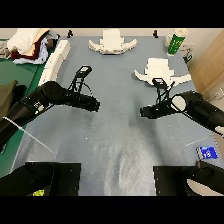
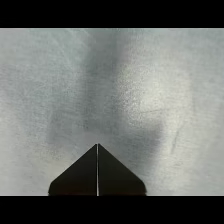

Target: Fold the box.

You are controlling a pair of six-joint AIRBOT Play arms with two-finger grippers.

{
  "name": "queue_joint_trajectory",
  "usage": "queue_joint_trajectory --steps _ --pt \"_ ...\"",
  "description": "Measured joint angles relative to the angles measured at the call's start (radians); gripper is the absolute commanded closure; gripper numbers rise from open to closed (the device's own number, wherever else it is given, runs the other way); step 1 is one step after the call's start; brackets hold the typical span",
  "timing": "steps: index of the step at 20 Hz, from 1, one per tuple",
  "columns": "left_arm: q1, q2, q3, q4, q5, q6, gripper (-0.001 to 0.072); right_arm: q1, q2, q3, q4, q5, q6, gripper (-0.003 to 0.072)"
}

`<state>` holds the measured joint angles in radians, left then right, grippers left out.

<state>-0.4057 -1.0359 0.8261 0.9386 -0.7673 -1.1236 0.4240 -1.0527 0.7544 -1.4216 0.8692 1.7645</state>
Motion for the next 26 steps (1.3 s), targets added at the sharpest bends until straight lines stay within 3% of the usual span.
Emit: queue_joint_trajectory --steps 2,4,6,10,11,12,15,19,26 --pt "0.000 0.000 0.000 0.000 0.000 0.000 0.0695 0.000 0.000 0.000 0.026 -0.013 0.000 0.0682" --pt "0.000 0.000 0.000 0.000 0.001 0.000 0.0695 0.000 0.000 0.000 0.087 -0.013 0.001 0.0454" --pt "0.000 0.000 0.000 0.000 0.001 0.000 0.0696 -0.017 -0.005 0.026 0.113 0.005 0.044 0.0443" --pt "0.000 0.000 0.000 0.000 0.001 0.000 0.0695 -0.239 -0.080 0.241 0.020 0.154 0.127 0.0443" --pt "0.000 0.000 0.000 0.000 0.001 0.000 0.0695 -0.335 -0.119 0.322 0.013 0.193 0.108 0.0405" --pt "0.000 0.000 0.000 0.000 0.001 0.000 0.0695 -0.428 -0.161 0.398 0.016 0.227 0.080 0.0264" --pt "0.000 0.000 0.000 0.000 0.001 0.000 0.0696 -0.709 -0.327 0.623 0.109 0.298 -0.049 0.0255" --pt "0.000 0.000 0.000 0.000 0.001 0.000 0.0695 -0.962 -0.608 0.876 0.344 0.368 -0.259 0.0255" --pt "0.000 0.000 0.000 0.000 0.001 0.000 0.0695 -1.064 -0.982 1.176 0.610 0.418 -0.465 0.0261"
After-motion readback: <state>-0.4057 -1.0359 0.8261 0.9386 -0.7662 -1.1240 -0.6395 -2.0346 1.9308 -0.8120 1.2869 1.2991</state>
